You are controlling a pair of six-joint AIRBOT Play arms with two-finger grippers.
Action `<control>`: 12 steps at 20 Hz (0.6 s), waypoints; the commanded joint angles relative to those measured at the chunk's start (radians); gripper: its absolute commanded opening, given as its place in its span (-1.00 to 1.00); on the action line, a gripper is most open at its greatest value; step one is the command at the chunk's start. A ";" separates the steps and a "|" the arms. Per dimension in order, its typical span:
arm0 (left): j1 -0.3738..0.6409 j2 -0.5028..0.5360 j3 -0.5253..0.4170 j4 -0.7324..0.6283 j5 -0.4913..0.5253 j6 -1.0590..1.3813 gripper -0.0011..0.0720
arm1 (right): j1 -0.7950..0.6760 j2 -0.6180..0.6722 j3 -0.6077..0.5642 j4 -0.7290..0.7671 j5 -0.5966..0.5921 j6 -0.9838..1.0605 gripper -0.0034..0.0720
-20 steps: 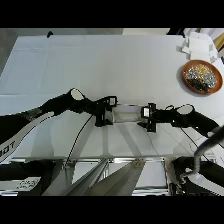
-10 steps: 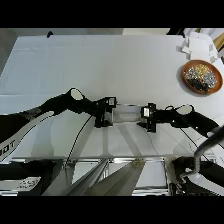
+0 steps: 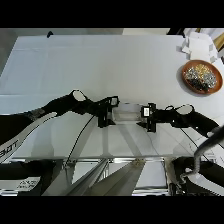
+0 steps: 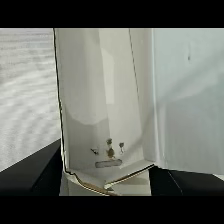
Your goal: Fold the box and place the chain.
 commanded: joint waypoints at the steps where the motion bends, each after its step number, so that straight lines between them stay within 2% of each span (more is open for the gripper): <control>1: -0.003 -0.002 0.000 0.009 0.018 -0.001 -0.13 | 0.000 0.001 0.000 -0.002 0.001 -0.004 -0.01; 12: -0.003 -0.002 0.000 0.008 0.011 -0.001 -0.12 | 0.000 0.001 0.000 -0.002 0.001 -0.004 -0.01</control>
